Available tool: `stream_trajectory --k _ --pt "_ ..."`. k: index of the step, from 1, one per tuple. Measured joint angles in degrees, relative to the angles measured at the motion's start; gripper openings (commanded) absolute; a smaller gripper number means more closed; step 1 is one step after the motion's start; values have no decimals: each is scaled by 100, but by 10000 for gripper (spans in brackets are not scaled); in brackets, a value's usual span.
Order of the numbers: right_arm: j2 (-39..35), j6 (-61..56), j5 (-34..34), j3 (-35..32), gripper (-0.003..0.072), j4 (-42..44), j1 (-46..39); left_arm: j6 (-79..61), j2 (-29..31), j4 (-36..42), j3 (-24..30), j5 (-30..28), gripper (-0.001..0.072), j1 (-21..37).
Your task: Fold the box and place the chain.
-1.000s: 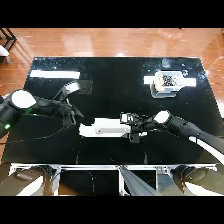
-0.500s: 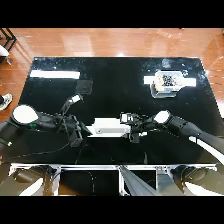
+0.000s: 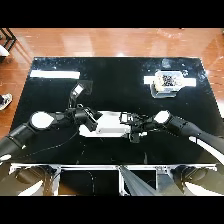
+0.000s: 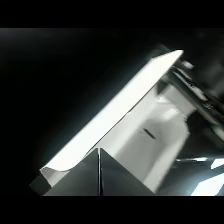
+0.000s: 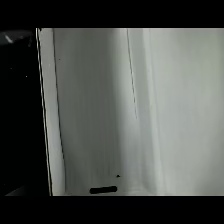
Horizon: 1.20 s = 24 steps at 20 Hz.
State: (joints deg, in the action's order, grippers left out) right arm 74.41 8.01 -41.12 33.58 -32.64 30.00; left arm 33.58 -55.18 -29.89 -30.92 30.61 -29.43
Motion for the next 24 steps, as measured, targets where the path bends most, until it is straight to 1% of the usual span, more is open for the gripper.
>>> stream_trajectory --k 3,8,13,15,17,19,24 --pt "0 0 2 0 355 0 0 -17 -310 37 2 -225 22 -28" --pt "0 0 2 0 355 0 0 -17 -839 72 2 -409 22 -42" --pt "0 0 0 0 355 2 0 -17 -1010 -42 -57 -348 21 -42" --pt "0 2 2 0 354 0 0 -17 -953 -282 -153 -111 21 -26" --pt "0 2 7 0 355 -2 0 -20 -800 -590 -251 295 21 48" --pt "0 2 7 0 355 -2 0 7 -570 -861 -317 616 21 188" --pt "0 2 4 0 355 -2 0 417 160 -1449 -372 1655 20 588"
